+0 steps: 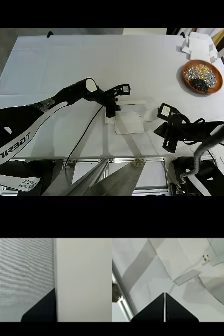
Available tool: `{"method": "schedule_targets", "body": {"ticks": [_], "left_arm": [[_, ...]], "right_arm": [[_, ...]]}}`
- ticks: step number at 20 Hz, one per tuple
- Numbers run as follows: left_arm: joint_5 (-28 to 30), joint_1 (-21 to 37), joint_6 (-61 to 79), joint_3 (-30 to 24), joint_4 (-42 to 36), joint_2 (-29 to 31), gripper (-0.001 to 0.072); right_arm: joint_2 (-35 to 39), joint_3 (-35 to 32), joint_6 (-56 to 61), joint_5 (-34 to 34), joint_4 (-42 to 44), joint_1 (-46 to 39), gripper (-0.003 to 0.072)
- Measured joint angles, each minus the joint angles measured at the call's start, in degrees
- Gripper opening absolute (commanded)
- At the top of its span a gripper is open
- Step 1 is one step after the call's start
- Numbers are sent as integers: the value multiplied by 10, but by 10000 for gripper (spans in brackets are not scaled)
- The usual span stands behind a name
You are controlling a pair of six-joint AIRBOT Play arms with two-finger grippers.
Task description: Fold the box and place the chain.
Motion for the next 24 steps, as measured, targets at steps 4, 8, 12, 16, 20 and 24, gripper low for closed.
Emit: {"method": "schedule_targets", "body": {"ticks": [4, 8, 12, 16, 20, 24], "left_arm": [[0, 0, 0, 0, 0, 0, 12], [0, 0, 0, 0, 0, 0, 12], [0, 0, 0, 0, 0, 0, 12], [0, 0, 0, 0, 0, 0, 12], [0, 0, 0, 0, 0, 0, 12], [0, 0, 0, 0, 0, 0, 12]], "right_arm": [[-6, -8, -63, -40, -20, 24, 21], [-25, -36, -120, -96, -46, 35, 698], [-33, -89, -147, -190, -52, 75, 698], [-35, -138, -172, -272, -55, 116, 697], [-54, -160, -182, -332, -62, 129, 697], [-97, -166, -207, -386, -64, 132, 697]]}}
